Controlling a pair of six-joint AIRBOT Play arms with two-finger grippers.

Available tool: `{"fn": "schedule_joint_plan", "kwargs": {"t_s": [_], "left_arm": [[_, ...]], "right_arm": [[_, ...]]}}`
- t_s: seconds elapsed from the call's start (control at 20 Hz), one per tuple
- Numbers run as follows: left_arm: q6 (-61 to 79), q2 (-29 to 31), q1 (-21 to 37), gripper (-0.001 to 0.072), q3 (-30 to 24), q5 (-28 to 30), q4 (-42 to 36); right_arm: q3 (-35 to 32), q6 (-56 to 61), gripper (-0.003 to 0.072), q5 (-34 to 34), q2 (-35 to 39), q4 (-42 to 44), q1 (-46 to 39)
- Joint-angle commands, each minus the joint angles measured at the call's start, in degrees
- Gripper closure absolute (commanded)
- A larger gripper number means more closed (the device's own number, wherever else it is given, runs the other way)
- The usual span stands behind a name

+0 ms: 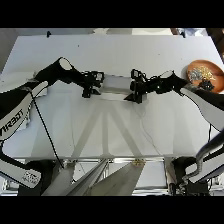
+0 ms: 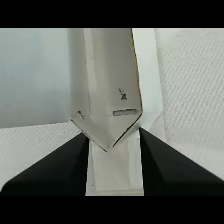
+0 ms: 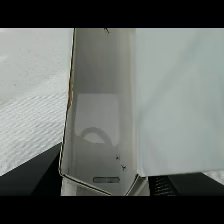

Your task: Fold the box and place the chain.

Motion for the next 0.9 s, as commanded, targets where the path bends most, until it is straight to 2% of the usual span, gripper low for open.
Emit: {"fn": "schedule_joint_plan", "kwargs": {"t_s": [0.0, 0.05, 0.15, 0.2, 0.25, 0.35, 0.45, 0.65, 0.75, 0.85], "left_arm": [[0.4, 0.9, 0.0, 0.0271, 0.0, 1.7, 0.0], [0.4, 1.0, 0.0, 0.0122, 0.0, 1.7, 0.0], [0.4, 1.0, 0.0, 0.0102, -0.6, 1.3, 0.0], [0.4, 1.0, -0.1, 0.0131, -1.2, 1.3, 0.0], [0.4, 1.0, -0.2, 0.0196, -1.8, 1.3, 0.1], [0.7, 1.0, -0.4, 0.0216, -3.3, 1.8, 0.0], [0.6, 1.0, -0.5, 0.0304, -4.6, 1.9, 0.0], [2.8, 1.0, -0.5, 0.0364, -5.0, 2.6, 0.0], [4.6, 1.0, -0.5, 0.037, -5.0, 3.2, -0.4], [4.6, 1.0, -0.5, 0.0436, -5.0, 3.8, -0.5]], "right_arm": [[0.0, 0.0, 0.0251, 0.0, 0.0, 0.0, 0.1], [0.0, 0.0, 0.0251, 0.0, 0.0, 0.0, 0.1], [0.0, 0.0, 0.0251, 0.0, 0.0, 0.0, 0.1], [0.0, 0.0, 0.0251, 0.0, 0.0, 0.0, 0.1], [0.0, 0.0, 0.0251, 0.0, 0.0, 0.0, 0.1], [0.0, 0.0, 0.0251, 0.0, 0.0, 0.0, 0.1], [0.0, 0.0, 0.0251, 0.0, 0.0, 0.0, 0.1], [0.0, 0.0, 0.0251, 0.0, 0.0, 0.0, 0.1], [0.0, 0.0, 0.0251, 0.0, 0.0, 0.0, 0.1], [0.0, 0.0, 0.0251, 0.0, 0.0, 0.0, 0.1]]}}
